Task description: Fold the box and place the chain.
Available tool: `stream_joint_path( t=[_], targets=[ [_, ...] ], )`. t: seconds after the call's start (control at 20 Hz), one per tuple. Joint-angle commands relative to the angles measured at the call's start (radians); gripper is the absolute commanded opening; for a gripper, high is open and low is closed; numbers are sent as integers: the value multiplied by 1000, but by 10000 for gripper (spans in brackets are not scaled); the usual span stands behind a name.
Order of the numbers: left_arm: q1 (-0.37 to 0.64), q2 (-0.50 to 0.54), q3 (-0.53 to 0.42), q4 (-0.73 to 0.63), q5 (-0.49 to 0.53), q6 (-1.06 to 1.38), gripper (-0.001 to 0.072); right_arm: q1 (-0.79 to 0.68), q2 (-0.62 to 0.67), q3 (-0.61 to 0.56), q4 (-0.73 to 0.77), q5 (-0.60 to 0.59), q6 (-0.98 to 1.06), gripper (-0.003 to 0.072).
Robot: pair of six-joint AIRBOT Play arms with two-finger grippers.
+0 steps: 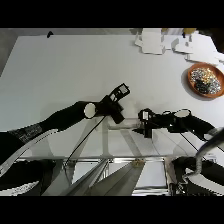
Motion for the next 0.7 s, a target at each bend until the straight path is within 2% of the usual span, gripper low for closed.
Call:
stream_joint_path(
  t=[0.0, 0.15, 0.25, 0.35, 0.4, 0.65],
  targets=[
    [32, 61, 0, -17, -107, 52, 9, 1, 0, 0, 0, 0, 0, 439],
    [84, 202, 0, 50, -220, 54, 9, 1, 0, 0, 0, 0, 0, 439],
    [122, 275, 0, 143, -359, 54, 9, 1, 0, 0, 0, 0, 0, 439],
    [152, 293, -4, 200, -498, 55, 9, 1, 0, 0, 0, 0, 0, 439],
    [164, 290, -18, 209, -534, 66, 9, 1, 0, 0, 0, 0, 0, 439],
    [195, 290, -193, 175, -450, 378, 9, 1, 0, 0, 0, 0, 0, 439]
  ],
)
